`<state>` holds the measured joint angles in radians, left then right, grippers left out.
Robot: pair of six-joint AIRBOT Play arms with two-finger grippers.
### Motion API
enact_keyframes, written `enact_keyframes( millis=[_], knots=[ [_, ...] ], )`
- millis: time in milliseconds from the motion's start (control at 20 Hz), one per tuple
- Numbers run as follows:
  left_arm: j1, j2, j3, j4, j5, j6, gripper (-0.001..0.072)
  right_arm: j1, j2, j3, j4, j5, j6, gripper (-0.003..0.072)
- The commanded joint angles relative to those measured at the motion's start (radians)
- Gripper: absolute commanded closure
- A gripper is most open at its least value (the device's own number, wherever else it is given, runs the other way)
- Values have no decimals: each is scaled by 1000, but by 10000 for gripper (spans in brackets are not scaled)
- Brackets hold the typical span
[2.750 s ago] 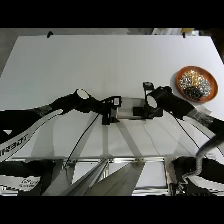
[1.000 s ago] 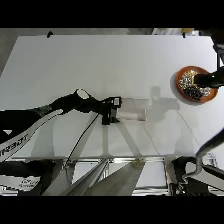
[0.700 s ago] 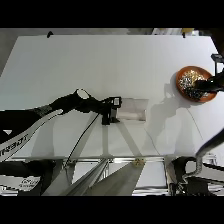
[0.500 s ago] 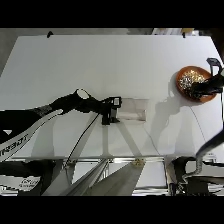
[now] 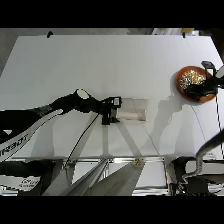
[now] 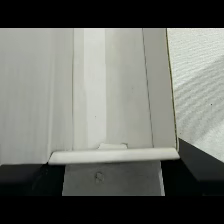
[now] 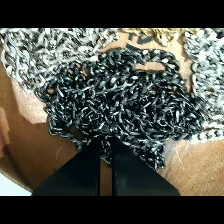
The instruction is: Fold the box and place the chain.
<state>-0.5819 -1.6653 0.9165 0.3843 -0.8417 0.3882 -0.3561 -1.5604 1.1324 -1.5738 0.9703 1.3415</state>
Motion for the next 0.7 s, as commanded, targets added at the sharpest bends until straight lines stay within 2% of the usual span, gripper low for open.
enact_keyframes(
  millis=[0, 250, 450, 650],
  knots=[
    [1, 0, 0, 0, 0, 0, 439, 0, -5, 1, 7, -3, -5, 650],
    [1, 0, 0, 0, 0, 0, 439, 0, 69, 1, 3, 75, -8, 665],
    [1, 0, 0, 0, 0, 0, 439, 0, 252, 1, 29, 103, -8, 665],
    [1, 0, 0, 0, 0, 0, 439, 0, 440, 1, 159, 187, -42, 665]
  ],
)
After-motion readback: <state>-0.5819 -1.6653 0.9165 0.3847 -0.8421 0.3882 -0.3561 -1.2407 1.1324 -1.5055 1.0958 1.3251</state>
